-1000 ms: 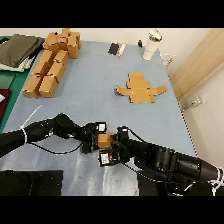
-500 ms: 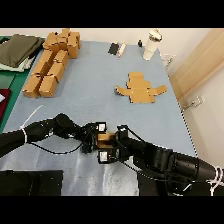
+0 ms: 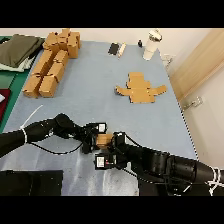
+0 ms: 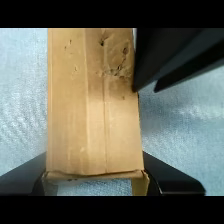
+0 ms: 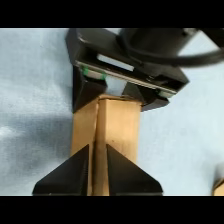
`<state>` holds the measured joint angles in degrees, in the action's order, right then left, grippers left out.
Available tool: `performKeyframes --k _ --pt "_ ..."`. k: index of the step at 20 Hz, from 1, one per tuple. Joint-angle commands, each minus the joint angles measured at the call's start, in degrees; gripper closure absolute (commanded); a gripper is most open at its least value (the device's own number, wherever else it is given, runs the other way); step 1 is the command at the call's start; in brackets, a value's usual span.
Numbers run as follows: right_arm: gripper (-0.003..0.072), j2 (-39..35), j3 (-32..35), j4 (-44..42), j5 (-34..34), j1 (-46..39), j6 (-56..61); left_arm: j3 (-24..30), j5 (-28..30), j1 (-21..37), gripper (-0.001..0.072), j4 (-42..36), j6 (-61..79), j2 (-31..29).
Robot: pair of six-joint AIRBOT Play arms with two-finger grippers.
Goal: Fold the box.
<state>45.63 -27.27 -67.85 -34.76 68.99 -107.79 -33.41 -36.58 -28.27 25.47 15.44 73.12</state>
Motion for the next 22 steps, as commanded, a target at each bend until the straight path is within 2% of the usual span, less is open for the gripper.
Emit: performKeyframes --k 1,4,6,7,8,9,11,12,15,16,19,22 --pt "0.0521 0.1 0.1 -2.1 -1.7 0.6 1.4 0.0 0.1 0.0 0.0248 0.0 0.0 0.0" --pt "0.0521 -2.5 -2.1 -1.8 -5.1 0.7 5.4 0.0 0.1 0.0 0.0248 0.0 0.0 0.0" --pt "0.0523 -7.0 -4.6 -8.9 -9.8 0.7 17.2 0.0 0.0 0.0 0.0248 0.0 0.0 0.0" --pt "0.0538 -9.3 -4.4 -15.5 -10.9 0.7 24.8 0.0 0.0 0.0 0.0248 0.0 0.0 0.0" --pt "0.0686 -11.1 -2.8 -24.0 -10.6 0.7 32.2 0.0 0.1 0.0 0.0249 0.0 0.0 0.0" --pt "0.0684 -12.2 -0.3 -31.4 -8.4 0.7 38.7 0.0 0.1 0.0 0.0248 0.0 0.0 0.0" --pt "0.0684 -13.0 6.6 -40.6 3.7 0.7 51.0 0.0 0.1 0.0 0.0248 0.0 0.0 0.0" --pt "0.0684 -13.2 9.9 -41.0 11.8 0.7 55.7 0.0 0.0 0.0 0.0248 0.0 0.0 0.0" --pt "0.0684 -12.6 18.4 -40.6 42.1 -3.8 69.0 0.0 0.0 0.0 0.0248 0.0 0.0 0.0" --pt "0.0683 -12.0 19.4 -40.6 46.3 -6.2 69.5 0.0 0.1 0.0 0.0248 0.0 0.0 0.0" --pt "0.0682 -11.5 19.4 -40.3 45.4 -11.9 69.2 0.0 0.1 0.0 0.0248 0.0 0.0 0.0" --pt "0.0682 -11.5 19.4 -39.7 40.8 -13.4 69.1 0.0 0.0 0.0 0.0248 0.0 0.0 0.0"
